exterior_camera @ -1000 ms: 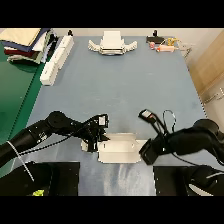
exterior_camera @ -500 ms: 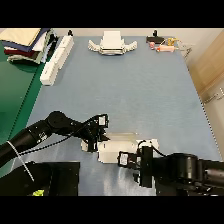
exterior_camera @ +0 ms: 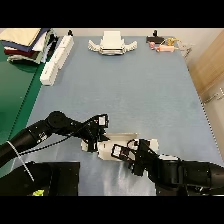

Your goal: Fold the box.

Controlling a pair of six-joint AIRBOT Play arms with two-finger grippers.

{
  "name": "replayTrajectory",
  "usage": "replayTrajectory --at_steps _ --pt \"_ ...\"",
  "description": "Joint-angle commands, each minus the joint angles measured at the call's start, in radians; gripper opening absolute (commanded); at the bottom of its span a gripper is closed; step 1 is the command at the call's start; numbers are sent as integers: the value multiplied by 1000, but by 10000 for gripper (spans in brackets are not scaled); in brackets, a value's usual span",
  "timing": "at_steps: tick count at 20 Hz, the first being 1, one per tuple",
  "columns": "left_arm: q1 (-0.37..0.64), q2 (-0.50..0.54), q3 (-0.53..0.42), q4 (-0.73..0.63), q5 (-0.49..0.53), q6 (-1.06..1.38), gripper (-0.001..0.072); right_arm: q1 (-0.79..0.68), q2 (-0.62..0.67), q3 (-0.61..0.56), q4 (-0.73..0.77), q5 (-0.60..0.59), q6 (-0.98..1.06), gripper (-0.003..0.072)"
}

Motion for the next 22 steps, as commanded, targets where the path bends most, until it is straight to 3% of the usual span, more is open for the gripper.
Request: replayTrajectory --at_steps 1,8,14,18,22 --pt "0 -1 0 0 0 0 14 2 28 53 -36 -114 143 683" --pt "0 -1 0 0 1 0 14 1 56 60 -44 -177 256 699" --pt "0 -1 0 0 0 0 14 -45 61 58 -44 -155 180 720" --pt "0 -1 0 0 0 0 14 -205 114 30 85 -25 -133 720" --pt "0 -1 0 0 0 0 14 -462 160 -33 470 112 -680 720"
